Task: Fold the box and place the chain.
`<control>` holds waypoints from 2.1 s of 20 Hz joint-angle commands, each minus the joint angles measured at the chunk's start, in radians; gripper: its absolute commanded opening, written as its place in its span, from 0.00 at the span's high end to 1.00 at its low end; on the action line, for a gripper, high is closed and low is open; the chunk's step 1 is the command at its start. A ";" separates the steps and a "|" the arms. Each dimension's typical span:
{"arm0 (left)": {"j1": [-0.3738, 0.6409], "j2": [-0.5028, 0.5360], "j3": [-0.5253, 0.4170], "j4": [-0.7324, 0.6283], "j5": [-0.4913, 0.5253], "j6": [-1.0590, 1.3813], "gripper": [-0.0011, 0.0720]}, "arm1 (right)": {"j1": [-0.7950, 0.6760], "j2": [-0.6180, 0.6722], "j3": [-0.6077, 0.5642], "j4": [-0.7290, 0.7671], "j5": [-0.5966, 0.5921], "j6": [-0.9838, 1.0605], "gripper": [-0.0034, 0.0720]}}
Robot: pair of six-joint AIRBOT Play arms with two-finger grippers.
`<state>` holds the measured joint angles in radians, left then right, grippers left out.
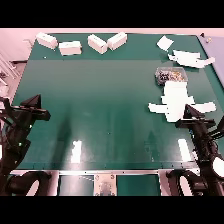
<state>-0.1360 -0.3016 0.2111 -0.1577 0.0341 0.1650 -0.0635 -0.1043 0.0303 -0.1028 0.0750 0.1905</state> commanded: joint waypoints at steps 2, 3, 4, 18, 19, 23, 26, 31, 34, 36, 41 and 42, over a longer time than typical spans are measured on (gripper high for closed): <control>0.000 0.001 0.000 0.000 0.000 0.000 0.95 | 0.000 -0.004 0.000 -0.040 0.031 -0.015 0.94; 0.000 0.001 0.000 0.000 0.000 0.000 0.95 | 0.000 -0.004 0.001 -0.056 0.031 -0.017 0.94; 0.000 0.001 0.000 0.000 0.000 0.000 0.95 | 0.000 -0.005 0.006 -0.077 0.031 -0.018 0.94; 0.000 0.001 0.000 0.000 0.000 0.000 0.95 | -0.367 -1.010 0.761 -0.567 0.533 0.471 0.94; 0.000 0.001 0.000 0.000 0.000 0.000 0.95 | -0.406 -1.054 0.831 -0.700 0.588 0.560 0.94; 0.000 0.001 0.000 0.000 0.000 0.000 0.95 | -0.587 -1.165 1.083 -0.924 0.922 0.618 0.94; 0.000 0.001 0.000 0.000 0.000 0.000 0.95 | -0.729 -1.257 1.246 -0.983 1.141 0.621 0.93; 0.000 0.001 0.000 0.000 0.000 0.000 0.95 | -0.887 -1.426 1.470 -0.975 1.377 0.640 0.41; 0.000 0.001 0.000 0.000 0.000 0.000 0.95 | -0.913 -1.543 1.582 -0.975 1.400 0.634 0.41; 0.000 0.001 0.000 0.000 0.000 0.000 0.95 | -0.917 -1.634 1.658 -0.960 1.442 0.612 0.41; 0.000 0.001 0.000 0.000 0.000 0.000 0.95 | -0.916 -1.823 1.822 -0.953 1.471 0.593 0.26; 0.000 0.001 0.000 0.000 0.000 0.000 0.95 | -0.915 -1.844 1.835 -0.933 1.471 0.577 0.26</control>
<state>-0.1360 -0.3012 0.2111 -0.1574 0.0338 0.1650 -0.9756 -1.8626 1.7927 -1.0599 1.5188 0.7944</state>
